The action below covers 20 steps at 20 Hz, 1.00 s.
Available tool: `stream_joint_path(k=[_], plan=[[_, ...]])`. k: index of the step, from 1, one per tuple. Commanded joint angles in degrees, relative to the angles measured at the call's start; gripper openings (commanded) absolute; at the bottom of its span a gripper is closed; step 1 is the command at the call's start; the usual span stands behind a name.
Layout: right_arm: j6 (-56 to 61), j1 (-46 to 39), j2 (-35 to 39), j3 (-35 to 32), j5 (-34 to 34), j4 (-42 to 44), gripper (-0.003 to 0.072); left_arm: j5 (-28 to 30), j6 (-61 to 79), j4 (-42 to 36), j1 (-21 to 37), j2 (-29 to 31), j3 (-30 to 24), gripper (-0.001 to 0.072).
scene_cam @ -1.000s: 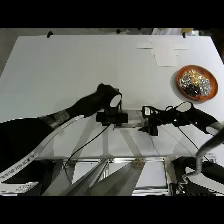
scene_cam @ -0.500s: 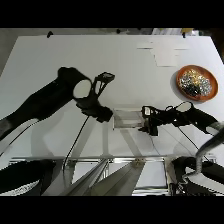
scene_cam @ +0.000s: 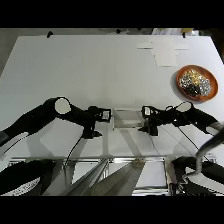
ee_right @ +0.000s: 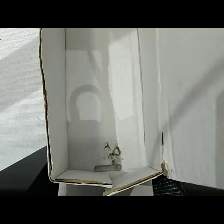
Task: Fold the box and place the chain.
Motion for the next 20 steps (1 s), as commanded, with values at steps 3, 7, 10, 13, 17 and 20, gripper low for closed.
stream_joint_path(k=[3, 7, 10, 13, 17, 20], plan=[[0.0, 0.0, 0.0, 0.0, 0.0, 0.0, 0.0366, 8.0, 23.0, -19.9, 1.0, -8.3, -2.1, 0.0708], [0.0, 0.0, 0.0, 0.0, 0.0, 0.0, 0.0366, 7.8, 26.3, -24.8, 1.0, -9.3, -2.1, 0.0711], [0.0, 0.0, 0.0, 0.0, 0.0, 0.0, 0.0366, 8.2, 26.6, -28.7, 1.6, -10.8, -2.1, 0.0712], [0.0, 0.0, 0.0, 0.0, 0.0, 0.0, 0.0366, 6.8, 26.8, -28.9, 1.5, -12.1, -2.1, 0.0713], [0.0, 0.0, 0.0, 0.0, 0.0, 0.0, 0.0366, 6.7, 26.9, -28.9, 1.6, -12.1, -2.1, 0.0713], [0.0, 0.0, 0.0, 0.0, 0.0, 0.0, 0.0366, 6.6, 28.3, -29.6, 1.5, -12.5, -2.1, 0.0713]])
